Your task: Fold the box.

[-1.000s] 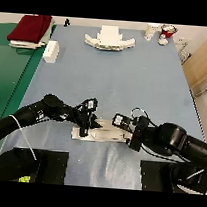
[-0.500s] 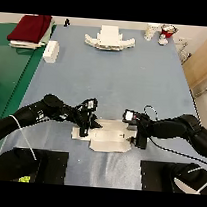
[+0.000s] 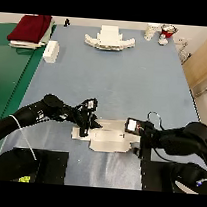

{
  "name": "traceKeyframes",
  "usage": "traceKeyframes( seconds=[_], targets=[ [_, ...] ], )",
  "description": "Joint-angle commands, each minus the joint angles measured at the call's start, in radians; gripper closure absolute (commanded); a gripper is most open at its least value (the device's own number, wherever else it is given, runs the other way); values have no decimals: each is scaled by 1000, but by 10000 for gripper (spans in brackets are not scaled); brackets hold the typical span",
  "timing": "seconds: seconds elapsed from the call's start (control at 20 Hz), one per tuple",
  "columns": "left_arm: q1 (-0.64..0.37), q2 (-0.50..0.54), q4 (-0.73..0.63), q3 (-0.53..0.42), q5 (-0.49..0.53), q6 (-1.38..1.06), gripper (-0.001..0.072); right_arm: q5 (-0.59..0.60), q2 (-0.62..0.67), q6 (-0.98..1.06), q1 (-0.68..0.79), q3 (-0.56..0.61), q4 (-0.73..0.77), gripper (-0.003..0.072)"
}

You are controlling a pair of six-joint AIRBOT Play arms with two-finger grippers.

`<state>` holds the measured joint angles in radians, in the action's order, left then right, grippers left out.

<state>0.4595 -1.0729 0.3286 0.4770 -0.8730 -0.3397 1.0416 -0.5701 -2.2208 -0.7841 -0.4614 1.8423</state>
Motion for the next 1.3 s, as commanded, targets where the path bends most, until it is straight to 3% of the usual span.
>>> traceKeyframes(
  seconds=[0.0, 0.15, 0.25, 0.45, 0.7, 1.0, 1.25],
  targets=[
    [0, 0, 0, 0, 0, 0, 696, -18, 6, 365, -259, 13, -177, -31],
    [0, 0, 0, 0, 0, 0, 696, -75, -87, 666, -461, 33, -465, -31],
    [0, 0, 0, 0, 0, 0, 696, -114, -163, 764, -542, 37, -539, -31],
    [0, 0, 0, 0, 0, 0, 696, -200, -229, 823, -566, 37, -590, -31],
    [0, 0, 0, 0, 0, 0, 696, -171, -219, 1082, -563, 37, -815, -31],
    [0, 0, 0, 0, 0, 0, 696, -137, -100, 1057, -556, 48, -845, -31],
    [0, 0, 0, 0, 0, 0, 696, -243, -56, 884, -417, 98, -721, -31]
  ],
)
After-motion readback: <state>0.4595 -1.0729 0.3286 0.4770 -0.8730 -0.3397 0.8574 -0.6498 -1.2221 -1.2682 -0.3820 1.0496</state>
